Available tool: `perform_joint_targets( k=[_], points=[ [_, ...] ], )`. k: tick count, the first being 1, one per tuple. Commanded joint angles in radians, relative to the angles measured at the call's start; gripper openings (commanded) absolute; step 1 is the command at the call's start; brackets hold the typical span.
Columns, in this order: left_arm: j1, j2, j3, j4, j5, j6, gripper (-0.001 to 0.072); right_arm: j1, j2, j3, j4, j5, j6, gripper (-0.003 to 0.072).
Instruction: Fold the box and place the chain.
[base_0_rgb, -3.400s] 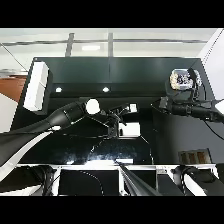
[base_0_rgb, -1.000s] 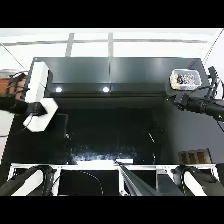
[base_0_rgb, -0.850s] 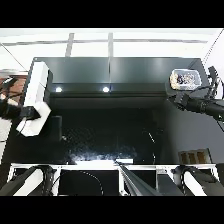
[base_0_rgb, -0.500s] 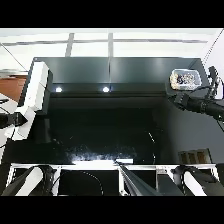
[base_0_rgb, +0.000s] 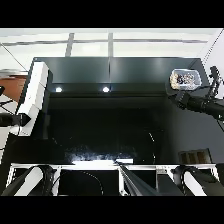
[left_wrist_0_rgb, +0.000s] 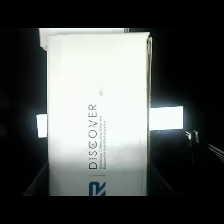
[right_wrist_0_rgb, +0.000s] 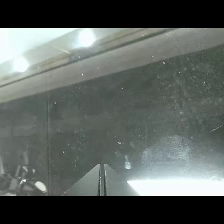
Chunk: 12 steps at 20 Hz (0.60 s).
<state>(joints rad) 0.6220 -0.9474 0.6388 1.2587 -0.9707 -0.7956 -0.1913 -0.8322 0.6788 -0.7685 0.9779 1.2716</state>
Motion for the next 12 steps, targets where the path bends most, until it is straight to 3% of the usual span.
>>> perform_joint_targets(
  k=[1, 5, 10, 12],
  points=[
    [0.0, -0.01, -0.037, -0.016, 0.028, 0.018, 0.0711, 0.0, 0.0, 0.0, 0.0, -0.003, 0.005, 0.0041],
    [0.0, 0.0, -0.008, -0.016, 0.008, -0.018, 0.0711, 0.0, 0.0, 0.0, 0.0, -0.002, 0.005, 0.0041],
    [-0.024, 0.064, 0.135, -0.129, -0.106, -0.023, 0.0711, 0.0, 0.0, 0.0, 0.001, 0.001, 0.005, 0.0041],
    [-0.06, 0.098, 0.185, -0.233, -0.116, -0.023, 0.071, 0.0, 0.0, 0.0, 0.001, 0.006, 0.005, 0.0041]
  ],
)
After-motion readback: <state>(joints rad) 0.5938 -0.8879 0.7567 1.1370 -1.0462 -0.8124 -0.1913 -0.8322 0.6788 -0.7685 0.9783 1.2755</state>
